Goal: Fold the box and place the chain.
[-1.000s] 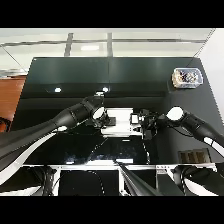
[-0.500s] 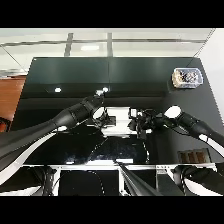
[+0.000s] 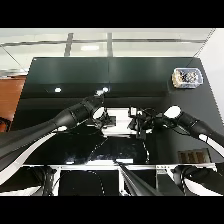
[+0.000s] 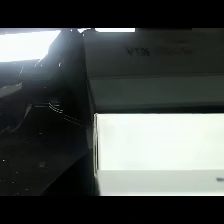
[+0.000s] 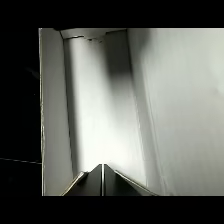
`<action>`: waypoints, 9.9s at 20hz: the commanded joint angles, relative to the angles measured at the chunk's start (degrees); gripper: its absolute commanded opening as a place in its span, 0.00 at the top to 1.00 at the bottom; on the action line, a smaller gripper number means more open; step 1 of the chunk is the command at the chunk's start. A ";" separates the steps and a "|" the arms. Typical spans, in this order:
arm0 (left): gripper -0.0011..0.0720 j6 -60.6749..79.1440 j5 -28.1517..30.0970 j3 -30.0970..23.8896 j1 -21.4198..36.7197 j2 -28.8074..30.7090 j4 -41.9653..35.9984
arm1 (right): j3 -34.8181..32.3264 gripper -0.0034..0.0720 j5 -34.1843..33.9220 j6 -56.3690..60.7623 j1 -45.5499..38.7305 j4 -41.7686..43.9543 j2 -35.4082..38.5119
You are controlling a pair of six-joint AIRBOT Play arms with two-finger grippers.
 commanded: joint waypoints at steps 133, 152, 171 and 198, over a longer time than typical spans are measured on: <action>0.95 0.07 -0.24 0.04 0.02 0.00 0.20 | 69.44 0.18 17.66 133.46 -36.68 -41.94 -37.73; 0.95 0.07 -0.22 0.04 0.02 0.00 0.17 | 70.47 0.94 15.28 121.00 -36.85 -36.26 -38.53; 0.95 0.07 -0.22 0.04 0.02 0.00 -0.07 | 76.17 0.94 19.96 98.31 -38.23 -31.54 -4.15; 0.95 0.07 -0.17 0.04 0.02 0.00 -0.04 | 69.96 0.94 42.34 90.92 -13.81 -16.96 12.02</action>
